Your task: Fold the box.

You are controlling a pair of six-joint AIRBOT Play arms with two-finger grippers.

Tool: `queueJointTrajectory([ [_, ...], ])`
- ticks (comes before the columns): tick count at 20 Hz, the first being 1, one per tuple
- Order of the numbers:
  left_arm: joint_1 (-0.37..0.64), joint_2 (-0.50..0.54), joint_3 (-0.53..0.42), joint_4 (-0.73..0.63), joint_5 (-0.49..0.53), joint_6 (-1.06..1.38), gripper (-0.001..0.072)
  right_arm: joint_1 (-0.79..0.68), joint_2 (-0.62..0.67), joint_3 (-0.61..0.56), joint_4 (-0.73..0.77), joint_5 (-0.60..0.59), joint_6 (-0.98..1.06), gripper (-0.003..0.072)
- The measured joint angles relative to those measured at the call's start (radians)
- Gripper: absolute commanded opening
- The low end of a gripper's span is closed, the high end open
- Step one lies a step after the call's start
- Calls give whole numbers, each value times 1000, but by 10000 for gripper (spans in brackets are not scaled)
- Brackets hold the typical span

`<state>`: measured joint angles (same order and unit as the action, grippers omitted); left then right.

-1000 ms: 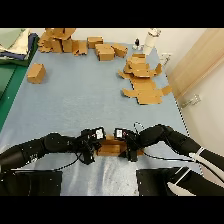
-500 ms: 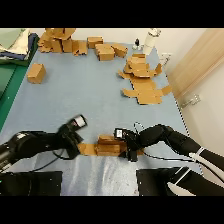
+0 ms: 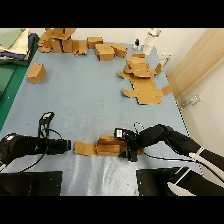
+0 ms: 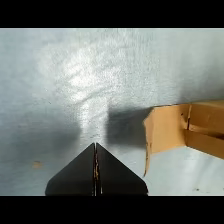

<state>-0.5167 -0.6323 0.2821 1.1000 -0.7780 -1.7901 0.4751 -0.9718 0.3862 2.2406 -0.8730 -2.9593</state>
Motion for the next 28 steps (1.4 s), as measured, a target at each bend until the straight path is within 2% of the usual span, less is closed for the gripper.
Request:
queueJointTrajectory([
  [6, -38, -172, -6, -314, 105, 208, 11, 0, 0, 0, 0, 0, 0, 494],
  [10, -106, -241, 22, -441, 141, 299, 11, 0, 0, 0, 0, 0, 0, 494],
  [16, -175, -265, 87, -494, 172, 333, 10, 0, 0, 0, 0, 0, 0, 494],
  [28, -187, -267, 158, -498, 115, 343, 12, 0, 0, 0, 0, 0, 0, 494],
])
